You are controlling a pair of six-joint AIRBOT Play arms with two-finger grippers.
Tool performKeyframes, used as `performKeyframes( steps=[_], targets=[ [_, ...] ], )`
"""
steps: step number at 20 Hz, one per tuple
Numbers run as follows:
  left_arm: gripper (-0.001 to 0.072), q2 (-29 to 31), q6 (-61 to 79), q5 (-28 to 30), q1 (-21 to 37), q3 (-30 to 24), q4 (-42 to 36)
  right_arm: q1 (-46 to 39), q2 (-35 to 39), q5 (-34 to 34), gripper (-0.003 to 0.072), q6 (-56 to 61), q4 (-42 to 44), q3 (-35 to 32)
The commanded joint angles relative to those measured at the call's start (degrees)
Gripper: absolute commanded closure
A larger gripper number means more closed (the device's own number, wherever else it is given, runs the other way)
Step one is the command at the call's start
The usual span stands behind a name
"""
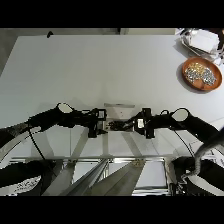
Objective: Fold the box and place the chain.
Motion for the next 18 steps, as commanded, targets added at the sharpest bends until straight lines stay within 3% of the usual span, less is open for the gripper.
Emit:
performKeyframes(
  steps=[1, 4, 9, 12, 18],
  targets=[
    [0.0499, 0.0, 0.02, 0.0, 0.02, -0.02, 0.0, 0.31, -0.44, -2.45, 0.0278, 2.58, 0.39, -0.02],
    [0.0499, 0.0, 0.02, 0.0, 0.02, -0.02, 0.0, 0.31, -0.46, -2.38, 0.0397, 2.58, 0.46, -0.02],
    [0.0499, 0.0, 0.02, 0.0, 0.02, -0.02, 0.0, 0.31, -0.81, -1.64, 0.0403, 2.56, 3.28, -0.02],
    [0.0499, 0.0, 0.02, 0.0, 0.02, -0.02, 0.0, 0.31, -0.81, -1.55, 0.0662, 2.56, 3.26, -0.02],
    [0.0499, 0.0, 0.02, 0.0, 0.02, -0.02, 0.0, 0.31, -0.52, -6.34, 0.0671, 6.95, 2.6, 0.0]
  ],
)
